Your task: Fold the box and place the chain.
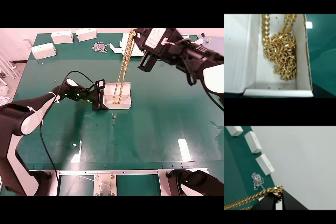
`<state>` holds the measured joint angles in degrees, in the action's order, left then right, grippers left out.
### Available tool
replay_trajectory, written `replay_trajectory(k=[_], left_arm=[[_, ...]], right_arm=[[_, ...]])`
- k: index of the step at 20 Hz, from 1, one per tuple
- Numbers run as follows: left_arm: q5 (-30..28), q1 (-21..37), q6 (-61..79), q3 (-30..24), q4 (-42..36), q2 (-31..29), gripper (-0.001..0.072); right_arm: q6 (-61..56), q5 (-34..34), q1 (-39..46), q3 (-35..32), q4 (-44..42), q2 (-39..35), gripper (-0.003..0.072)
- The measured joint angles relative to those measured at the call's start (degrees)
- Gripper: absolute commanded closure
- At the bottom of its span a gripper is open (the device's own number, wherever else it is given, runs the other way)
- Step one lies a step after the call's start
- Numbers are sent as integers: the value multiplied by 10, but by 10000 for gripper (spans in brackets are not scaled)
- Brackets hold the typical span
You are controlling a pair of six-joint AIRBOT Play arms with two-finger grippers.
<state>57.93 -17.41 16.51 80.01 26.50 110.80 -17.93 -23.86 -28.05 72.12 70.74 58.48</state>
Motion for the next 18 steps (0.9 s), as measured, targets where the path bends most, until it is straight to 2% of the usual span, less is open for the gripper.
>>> replay_trajectory(k=[10,18], left_arm=[[0,0,0,0,0,0,241],[0,0,0,0,0,0,240]], right_arm=[[-78,-1,0,-87,-1,48,682],[-114,-1,0,-136,-7,132,682]])
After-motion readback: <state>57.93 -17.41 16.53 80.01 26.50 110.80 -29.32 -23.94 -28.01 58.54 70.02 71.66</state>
